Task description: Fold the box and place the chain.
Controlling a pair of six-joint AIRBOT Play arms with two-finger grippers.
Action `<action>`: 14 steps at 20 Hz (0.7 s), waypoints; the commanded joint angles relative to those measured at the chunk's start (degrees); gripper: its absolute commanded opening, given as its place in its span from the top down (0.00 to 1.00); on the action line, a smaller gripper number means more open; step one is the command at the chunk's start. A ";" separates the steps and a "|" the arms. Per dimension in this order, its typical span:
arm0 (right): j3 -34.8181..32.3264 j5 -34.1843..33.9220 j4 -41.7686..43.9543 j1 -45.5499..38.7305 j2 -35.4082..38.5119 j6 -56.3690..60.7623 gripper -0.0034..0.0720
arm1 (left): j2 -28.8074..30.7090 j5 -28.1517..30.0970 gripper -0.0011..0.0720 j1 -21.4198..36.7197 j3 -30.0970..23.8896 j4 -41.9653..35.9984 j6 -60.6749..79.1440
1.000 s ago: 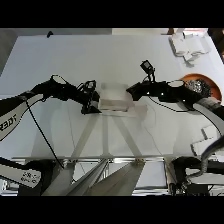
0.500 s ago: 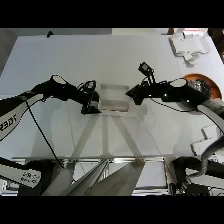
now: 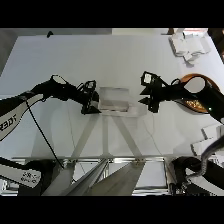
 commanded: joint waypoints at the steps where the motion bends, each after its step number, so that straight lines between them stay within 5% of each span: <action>1: -0.15 -0.11 -0.15 0.09 -3.50 -7.76 0.52 | 0.04 0.02 0.52 0.02 0.00 0.00 0.00; 9: -0.15 -0.52 11.78 4.35 -16.11 -25.70 0.53 | 0.04 0.02 0.52 0.02 0.00 0.00 0.00; 14: -0.15 -2.95 15.04 6.45 -18.12 -26.23 0.65 | 0.04 0.02 0.52 0.02 0.00 0.00 0.00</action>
